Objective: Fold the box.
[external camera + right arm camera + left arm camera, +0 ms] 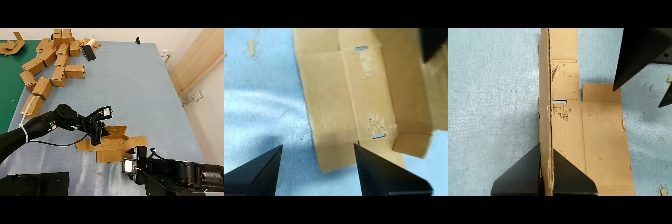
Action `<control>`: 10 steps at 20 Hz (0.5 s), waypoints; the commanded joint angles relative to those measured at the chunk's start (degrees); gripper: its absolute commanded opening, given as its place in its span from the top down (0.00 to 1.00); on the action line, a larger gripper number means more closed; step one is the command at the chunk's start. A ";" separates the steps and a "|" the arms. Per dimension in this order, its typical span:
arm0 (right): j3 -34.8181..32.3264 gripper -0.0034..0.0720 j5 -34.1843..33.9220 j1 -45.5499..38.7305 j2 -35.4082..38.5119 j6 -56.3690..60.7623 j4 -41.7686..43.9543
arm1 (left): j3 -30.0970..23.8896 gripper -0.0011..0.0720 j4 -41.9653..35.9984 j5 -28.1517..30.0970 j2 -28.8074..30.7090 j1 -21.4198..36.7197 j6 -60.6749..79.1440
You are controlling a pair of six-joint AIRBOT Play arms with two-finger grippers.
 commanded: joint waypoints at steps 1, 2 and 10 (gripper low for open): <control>0.02 0.00 2.03 -0.39 -4.33 -6.80 2.01 | -0.02 0.97 0.00 -0.02 -0.02 0.00 0.00; 0.17 0.00 2.78 -0.39 -5.64 -6.73 0.79 | -0.02 0.97 0.00 -0.02 -0.04 0.00 0.00; 1.01 0.00 3.85 -0.42 -7.69 -1.20 -10.95 | -0.02 0.97 0.00 -0.02 -0.04 0.00 0.00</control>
